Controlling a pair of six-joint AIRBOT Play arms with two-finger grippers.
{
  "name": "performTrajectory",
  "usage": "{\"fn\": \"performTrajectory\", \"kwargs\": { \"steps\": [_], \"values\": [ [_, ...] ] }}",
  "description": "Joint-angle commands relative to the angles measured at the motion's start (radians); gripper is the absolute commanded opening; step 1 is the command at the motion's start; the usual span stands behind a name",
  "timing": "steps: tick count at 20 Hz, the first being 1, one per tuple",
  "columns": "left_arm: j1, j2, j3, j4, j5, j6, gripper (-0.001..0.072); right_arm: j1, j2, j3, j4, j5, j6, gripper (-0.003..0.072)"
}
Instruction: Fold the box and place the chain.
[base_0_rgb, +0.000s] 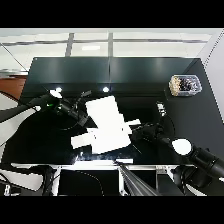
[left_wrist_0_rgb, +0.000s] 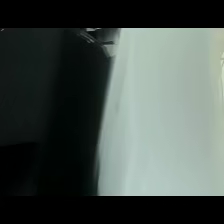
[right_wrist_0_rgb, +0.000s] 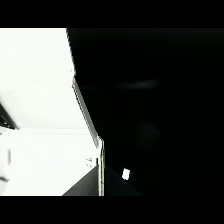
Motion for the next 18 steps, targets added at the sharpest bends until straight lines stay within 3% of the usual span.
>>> {"fn": "performTrajectory", "kwargs": {
  "steps": [1,3,4,5,8,11,16,18],
  "values": [
    [0.000,-0.001,0.001,0.000,0.008,0.013,0.0027,0.000,0.001,0.000,-0.002,0.001,0.000,0.0057],
    [0.000,0.000,0.001,0.000,0.008,0.013,0.0027,-0.003,0.001,0.000,0.000,0.000,0.001,0.0480],
    [0.000,0.000,0.001,0.000,0.013,0.013,0.0026,-0.014,0.002,0.004,0.002,0.009,0.001,0.0657],
    [0.000,0.003,0.001,0.001,0.012,0.013,0.0025,-0.041,0.007,0.010,-0.014,0.032,0.000,0.0710],
    [-0.006,0.045,0.001,0.009,0.043,0.014,0.0022,-0.182,0.033,0.060,-0.184,0.157,-0.002,0.0704],
    [-0.051,0.157,-0.005,0.031,0.122,0.062,0.0021,-0.328,0.037,0.108,-0.311,0.247,-0.003,0.0704],
    [-0.212,0.406,-0.134,0.063,0.433,0.302,0.0025,-0.469,0.037,0.119,-0.360,0.210,-0.054,0.0704],
    [-0.243,0.419,-0.156,0.198,0.454,0.299,0.0025,-0.474,0.037,0.119,-0.359,0.240,-0.219,0.0703]
  ]
}}
